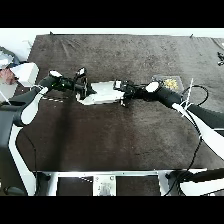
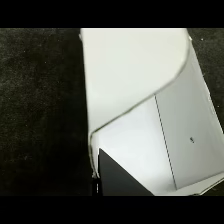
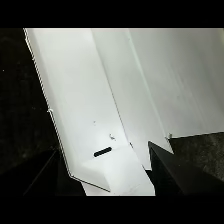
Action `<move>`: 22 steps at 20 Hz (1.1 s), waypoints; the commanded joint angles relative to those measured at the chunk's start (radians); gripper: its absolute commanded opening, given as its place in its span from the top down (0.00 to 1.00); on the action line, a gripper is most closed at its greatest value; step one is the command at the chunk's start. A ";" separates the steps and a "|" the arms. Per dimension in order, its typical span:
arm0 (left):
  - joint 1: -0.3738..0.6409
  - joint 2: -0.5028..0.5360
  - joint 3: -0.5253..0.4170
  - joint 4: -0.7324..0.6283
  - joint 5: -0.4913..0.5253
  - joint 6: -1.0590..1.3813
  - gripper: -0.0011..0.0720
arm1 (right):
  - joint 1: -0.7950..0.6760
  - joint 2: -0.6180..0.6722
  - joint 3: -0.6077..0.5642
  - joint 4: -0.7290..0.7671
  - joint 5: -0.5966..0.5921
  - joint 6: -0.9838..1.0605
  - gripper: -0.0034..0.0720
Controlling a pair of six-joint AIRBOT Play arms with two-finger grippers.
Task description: Fold the box and place the chain.
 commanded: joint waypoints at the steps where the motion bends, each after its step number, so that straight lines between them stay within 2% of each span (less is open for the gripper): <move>1: 0.000 -0.001 0.000 0.000 -0.002 0.000 0.97 | -0.019 -0.005 0.010 0.021 0.014 -0.004 0.07; 6: 0.000 -0.001 0.000 0.000 -0.002 0.000 0.97 | -0.023 -0.016 0.049 0.021 0.025 -0.016 0.07; 9: 0.000 -0.001 0.000 0.000 -0.002 0.000 0.97 | -0.038 -0.046 0.085 0.021 0.070 -0.016 0.07; 13: 0.000 -0.001 0.000 0.000 -0.002 0.000 0.97 | -0.071 -0.049 0.095 0.017 0.120 -0.017 0.07; 19: 0.000 -0.001 0.000 0.000 -0.002 0.000 0.97 | -0.072 -0.050 0.104 0.010 0.127 -0.034 0.07; 22: 0.000 -0.001 0.000 0.000 -0.002 0.000 0.97 | -0.077 -0.097 0.167 0.010 0.177 -0.040 0.07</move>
